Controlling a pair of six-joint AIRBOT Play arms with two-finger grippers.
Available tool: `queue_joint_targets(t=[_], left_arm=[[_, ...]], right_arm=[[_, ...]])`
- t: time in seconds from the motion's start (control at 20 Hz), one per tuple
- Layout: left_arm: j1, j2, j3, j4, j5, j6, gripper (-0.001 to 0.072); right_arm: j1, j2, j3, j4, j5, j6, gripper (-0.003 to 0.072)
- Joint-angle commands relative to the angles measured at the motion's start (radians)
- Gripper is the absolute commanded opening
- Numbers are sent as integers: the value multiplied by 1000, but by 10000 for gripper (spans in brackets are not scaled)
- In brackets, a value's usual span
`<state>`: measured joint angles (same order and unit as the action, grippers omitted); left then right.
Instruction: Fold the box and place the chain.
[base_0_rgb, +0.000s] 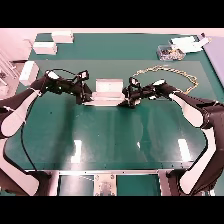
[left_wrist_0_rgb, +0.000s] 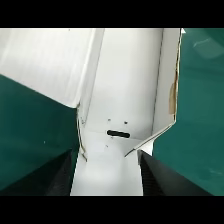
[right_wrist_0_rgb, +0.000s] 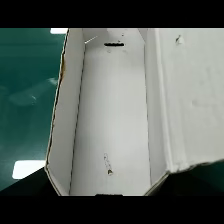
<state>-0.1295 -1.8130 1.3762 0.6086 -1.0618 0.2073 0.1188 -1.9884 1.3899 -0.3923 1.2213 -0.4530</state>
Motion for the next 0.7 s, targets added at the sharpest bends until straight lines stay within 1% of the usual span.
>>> queue_joint_targets(t=[0.0,0.15,0.2,0.25,0.3,0.45,0.65], left_arm=[[0,-1,0,-24,-6,11,460],[0,-1,0,-42,-25,11,461],[0,-1,0,-42,-28,11,434],[0,-1,0,-42,-30,11,306],[0,-1,0,-42,-31,11,295],[0,-1,0,-42,-37,11,296],[-1,-22,0,-49,-77,11,295]], right_arm=[[0,0,0,0,0,0,580],[0,0,0,0,0,0,580],[0,0,0,0,0,0,579],[0,0,0,0,0,0,580],[0,0,0,0,0,0,579],[0,0,0,0,0,0,580],[0,0,0,0,0,0,580]])
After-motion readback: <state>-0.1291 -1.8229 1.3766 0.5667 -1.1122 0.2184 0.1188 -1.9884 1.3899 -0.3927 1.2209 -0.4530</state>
